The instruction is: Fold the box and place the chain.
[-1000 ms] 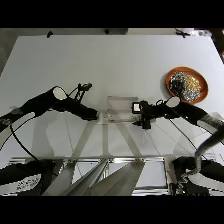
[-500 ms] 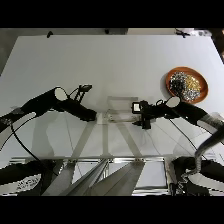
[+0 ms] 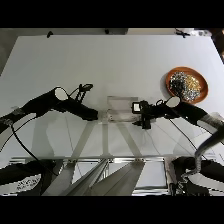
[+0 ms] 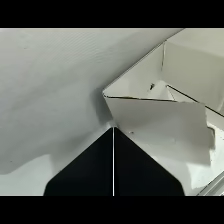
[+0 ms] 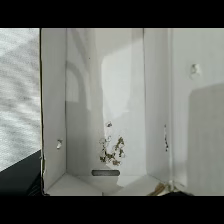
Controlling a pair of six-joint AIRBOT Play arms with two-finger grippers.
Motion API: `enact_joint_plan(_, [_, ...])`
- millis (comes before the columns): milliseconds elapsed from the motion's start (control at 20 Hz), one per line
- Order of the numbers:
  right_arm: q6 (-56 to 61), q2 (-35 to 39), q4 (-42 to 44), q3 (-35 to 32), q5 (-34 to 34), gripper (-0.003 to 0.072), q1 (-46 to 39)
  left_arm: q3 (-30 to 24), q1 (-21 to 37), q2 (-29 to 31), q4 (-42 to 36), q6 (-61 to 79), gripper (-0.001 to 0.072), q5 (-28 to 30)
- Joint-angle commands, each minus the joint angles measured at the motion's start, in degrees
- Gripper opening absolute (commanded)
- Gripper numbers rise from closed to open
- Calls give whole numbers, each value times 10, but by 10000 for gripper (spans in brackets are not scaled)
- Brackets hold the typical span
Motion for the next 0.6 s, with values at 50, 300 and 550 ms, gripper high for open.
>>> enact_joint_plan(50, [0,0,0,0,0,335,0,0,-2,0,-24,10,4,0])
enact_joint_plan(300, [0,0,0,0,0,335,0,0,-2,1,-127,98,5,-4])
enact_joint_plan(550, [0,0,0,0,0,335,0,0,-9,1,-200,144,13,-10])
